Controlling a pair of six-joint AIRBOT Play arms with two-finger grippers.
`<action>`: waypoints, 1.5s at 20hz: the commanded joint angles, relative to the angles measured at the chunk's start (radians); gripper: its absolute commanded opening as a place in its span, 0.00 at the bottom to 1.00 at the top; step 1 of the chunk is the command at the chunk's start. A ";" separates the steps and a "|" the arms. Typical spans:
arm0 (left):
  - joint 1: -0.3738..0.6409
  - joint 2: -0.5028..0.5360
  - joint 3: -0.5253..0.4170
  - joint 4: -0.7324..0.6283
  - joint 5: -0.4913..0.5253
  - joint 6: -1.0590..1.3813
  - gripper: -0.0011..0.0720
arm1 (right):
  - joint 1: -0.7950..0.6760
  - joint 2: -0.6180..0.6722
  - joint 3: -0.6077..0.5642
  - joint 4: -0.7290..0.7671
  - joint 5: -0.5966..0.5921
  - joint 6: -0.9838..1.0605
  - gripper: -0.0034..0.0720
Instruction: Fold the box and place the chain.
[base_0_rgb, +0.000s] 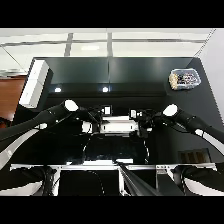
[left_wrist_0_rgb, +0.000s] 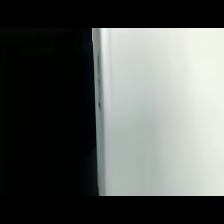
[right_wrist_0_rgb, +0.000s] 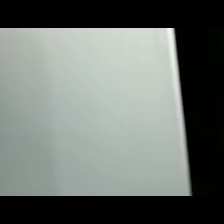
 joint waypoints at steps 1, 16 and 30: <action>0.000 0.000 0.001 0.000 0.000 0.000 0.05 | 0.000 -0.003 0.001 -0.009 -0.003 0.006 0.93; 0.000 0.000 0.001 0.000 0.000 0.000 0.06 | 0.000 -0.003 -0.002 -0.051 0.001 0.010 0.68; 0.138 0.328 -0.001 0.271 -0.438 -0.652 0.05 | 0.000 -0.003 -0.002 -0.051 0.010 0.009 0.39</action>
